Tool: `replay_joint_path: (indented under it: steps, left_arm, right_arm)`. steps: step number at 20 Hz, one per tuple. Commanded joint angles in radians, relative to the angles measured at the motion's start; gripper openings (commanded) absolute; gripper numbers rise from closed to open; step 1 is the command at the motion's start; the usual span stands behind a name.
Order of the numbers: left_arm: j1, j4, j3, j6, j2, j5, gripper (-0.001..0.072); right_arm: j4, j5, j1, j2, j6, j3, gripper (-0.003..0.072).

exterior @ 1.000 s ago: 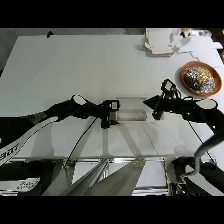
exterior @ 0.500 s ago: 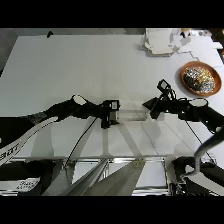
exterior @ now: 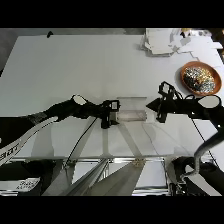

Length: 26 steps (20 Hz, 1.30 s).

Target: Fold the box and place the chain.

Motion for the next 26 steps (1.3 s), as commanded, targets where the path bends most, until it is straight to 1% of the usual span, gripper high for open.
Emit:
replay_joint_path:
  steps: [1,2,3,4,5,6,7,9,10,12,15,17,20,22,26]
  left_arm:
    - [0.0,0.0,0.0,0.0,0.0,0.002,0.007]
    - [0.0,0.0,0.0,0.0,0.0,0.001,0.007]
    - [0.0,0.0,0.0,0.0,0.0,0.002,0.007]
    - [0.0,0.0,0.0,0.0,0.0,0.002,0.007]
    - [0.0,0.0,0.0,0.0,0.0,0.002,0.007]
    - [0.0,0.0,0.0,0.0,0.0,0.001,0.007]
    - [0.0,0.0,0.0,0.0,0.0,0.002,0.007]
    - [0.0,0.0,0.0,0.0,0.0,0.001,0.007]
    - [0.0,-0.001,0.0,0.0,0.0,0.001,0.007]
    - [0.0,0.0,0.0,0.0,0.0,0.001,0.007]
    - [0.0,0.0,0.0,0.0,0.0,0.001,0.007]
    - [0.0,0.0,0.0,0.0,0.0,0.002,0.007]
    - [0.0,0.0,0.0,0.0,0.0,0.001,0.007]
    - [0.0,0.0,0.0,0.0,0.0,0.002,0.007]
    - [0.0,0.0,0.0,0.0,0.0,0.002,0.007]
  right_arm:
    - [-0.345,0.089,0.0,0.056,-0.005,0.003,0.0047]
    - [-0.352,0.083,0.0,0.051,-0.02,-0.001,0.0228]
    - [-0.324,0.078,0.003,0.044,-0.063,-0.007,0.0308]
    - [-0.285,0.068,0.007,0.037,-0.131,-0.016,0.0292]
    - [-0.236,0.053,0.008,0.028,-0.195,-0.028,0.025]
    - [-0.193,0.044,0.011,0.014,-0.263,-0.04,0.0168]
    - [-0.168,0.027,0.019,-0.006,-0.304,-0.049,0.0161]
    - [-0.132,-0.032,0.042,-0.057,-0.316,-0.05,0.0168]
    - [-0.113,-0.06,0.051,-0.078,-0.317,-0.05,0.0189]
    - [-0.08,-0.109,0.064,-0.113,-0.317,-0.05,0.019]
    - [-0.061,-0.144,0.071,-0.141,-0.32,-0.05,0.0189]
    - [-0.059,-0.145,0.071,-0.145,-0.321,-0.05,0.0188]
    - [0.002,-0.124,0.079,-0.145,-0.363,-0.051,0.0175]
    - [0.021,-0.124,0.106,-0.146,-0.369,-0.051,0.0156]
    - [0.029,-0.124,0.159,-0.171,-0.368,-0.054,0.0156]
